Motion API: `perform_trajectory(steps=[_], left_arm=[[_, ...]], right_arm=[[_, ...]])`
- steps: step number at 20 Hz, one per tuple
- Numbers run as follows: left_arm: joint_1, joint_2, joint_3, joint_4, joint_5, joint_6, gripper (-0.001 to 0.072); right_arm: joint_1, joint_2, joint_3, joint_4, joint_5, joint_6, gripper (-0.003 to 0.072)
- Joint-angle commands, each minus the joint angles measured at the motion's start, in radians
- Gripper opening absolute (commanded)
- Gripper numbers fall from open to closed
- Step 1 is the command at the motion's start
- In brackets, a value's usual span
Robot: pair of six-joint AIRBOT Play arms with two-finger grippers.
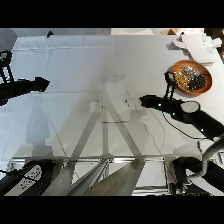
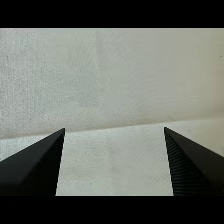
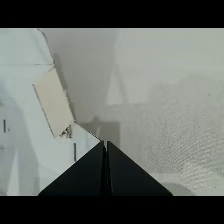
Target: Fold the box and place the chain.
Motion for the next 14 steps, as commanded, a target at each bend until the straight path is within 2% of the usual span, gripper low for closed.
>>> perform_trajectory(steps=[1,14], left_arm=[[0.0,0.001,0.001,0.0,0.0,0.0,0.0698],[0.0,0.001,0.001,0.0,0.0,0.0,0.0698]], right_arm=[[0.085,0.001,-0.028,0.071,-0.156,-0.017,0.0007],[0.086,0.0,-0.031,0.067,-0.15,-0.017,0.0012]])
